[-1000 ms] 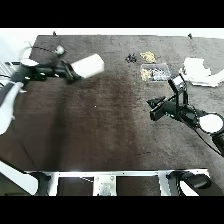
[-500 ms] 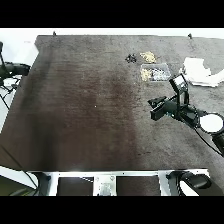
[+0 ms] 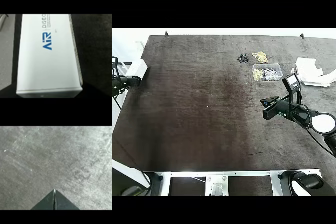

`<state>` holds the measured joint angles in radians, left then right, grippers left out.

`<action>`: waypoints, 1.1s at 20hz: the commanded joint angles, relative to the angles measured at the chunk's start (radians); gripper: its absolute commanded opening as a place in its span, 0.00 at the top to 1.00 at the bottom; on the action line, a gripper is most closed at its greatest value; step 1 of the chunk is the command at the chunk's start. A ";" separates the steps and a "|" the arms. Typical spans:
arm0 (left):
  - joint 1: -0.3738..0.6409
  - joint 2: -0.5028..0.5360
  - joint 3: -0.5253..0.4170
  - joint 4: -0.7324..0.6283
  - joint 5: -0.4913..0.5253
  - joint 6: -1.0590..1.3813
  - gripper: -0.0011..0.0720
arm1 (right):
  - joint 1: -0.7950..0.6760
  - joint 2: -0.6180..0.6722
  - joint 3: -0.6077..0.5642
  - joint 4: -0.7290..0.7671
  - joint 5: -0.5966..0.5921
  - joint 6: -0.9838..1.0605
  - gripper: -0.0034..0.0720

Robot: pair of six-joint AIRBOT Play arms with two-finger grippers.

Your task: Fold the box and place the chain.

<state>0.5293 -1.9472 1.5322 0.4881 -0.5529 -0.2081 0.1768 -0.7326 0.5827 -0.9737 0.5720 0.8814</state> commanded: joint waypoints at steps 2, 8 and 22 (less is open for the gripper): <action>0.002 -0.064 0.049 -0.004 -0.022 0.007 0.96 | 0.000 0.000 -0.004 0.004 -0.023 0.017 0.94; 0.002 -0.083 0.055 -0.051 -0.008 0.060 0.00 | 0.000 0.000 -0.007 0.004 -0.058 0.040 0.94; 0.002 0.291 0.089 -0.052 -0.465 0.034 0.97 | 0.000 0.021 -0.005 0.004 -0.123 0.043 0.94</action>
<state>0.5312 -1.7611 1.6199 0.5209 -0.8154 -0.1974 0.1768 -0.7246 0.5766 -0.9699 0.4706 0.9257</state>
